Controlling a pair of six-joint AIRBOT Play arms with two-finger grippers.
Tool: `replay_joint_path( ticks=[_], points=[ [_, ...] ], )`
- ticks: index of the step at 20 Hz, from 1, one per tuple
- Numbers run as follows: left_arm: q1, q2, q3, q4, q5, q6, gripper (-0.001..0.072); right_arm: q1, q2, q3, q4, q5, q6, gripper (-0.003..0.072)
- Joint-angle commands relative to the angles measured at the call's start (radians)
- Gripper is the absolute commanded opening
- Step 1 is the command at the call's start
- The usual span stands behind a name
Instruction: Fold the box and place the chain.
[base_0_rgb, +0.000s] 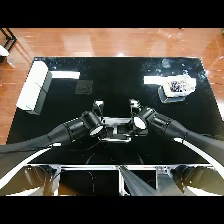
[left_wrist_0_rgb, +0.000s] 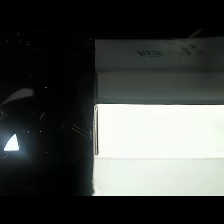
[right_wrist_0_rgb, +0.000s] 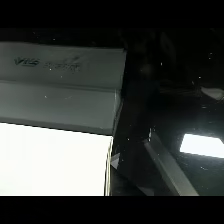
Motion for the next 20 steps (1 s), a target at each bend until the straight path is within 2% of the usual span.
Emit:
replay_joint_path(
  ticks=[1,2,3,4,5,12,13,14,15,16,20],
  points=[
    [0.0,-0.001,-0.001,0.002,-0.002,0.001,0.0024,0.0,0.0,0.0,0.007,0.0,0.0,0.0024],
    [0.0,-0.001,-0.001,0.002,-0.002,0.001,0.0024,0.0,0.0,0.002,0.006,0.0,-0.001,0.0033],
    [0.0,-0.001,-0.001,0.002,-0.002,0.001,0.0024,0.0,0.0,0.006,0.006,0.0,0.0,0.0225],
    [0.0,-0.001,-0.001,0.002,-0.002,0.001,0.0024,0.0,0.0,0.01,0.007,0.0,0.0,0.0302],
    [0.0,-0.001,-0.001,0.002,-0.002,0.001,0.0024,0.0,0.0,0.013,0.006,0.0,0.0,0.0303],
    [0.0,-0.001,-0.001,0.002,-0.002,0.001,0.0024,0.0,0.0,0.016,0.007,0.021,0.0,0.03],
    [0.0,-0.001,-0.001,0.002,-0.002,0.001,0.0024,0.0,0.0,0.016,0.007,0.026,0.0,0.0252],
    [0.0,-0.001,-0.001,0.002,-0.002,0.001,0.0024,0.0,0.0,0.016,0.007,0.027,0.0,0.0143],
    [0.0,-0.001,-0.001,0.001,-0.002,0.001,0.0024,0.003,0.0,0.016,0.008,0.027,0.0,0.0124],
    [0.0,-0.001,-0.001,0.001,-0.002,0.001,0.0024,0.007,-0.001,0.016,0.008,0.027,-0.003,0.0019],
    [0.0,-0.001,-0.001,0.001,-0.002,0.001,0.0024,0.014,-0.001,0.016,0.01,0.025,-0.003,0.0021]
  ],
)
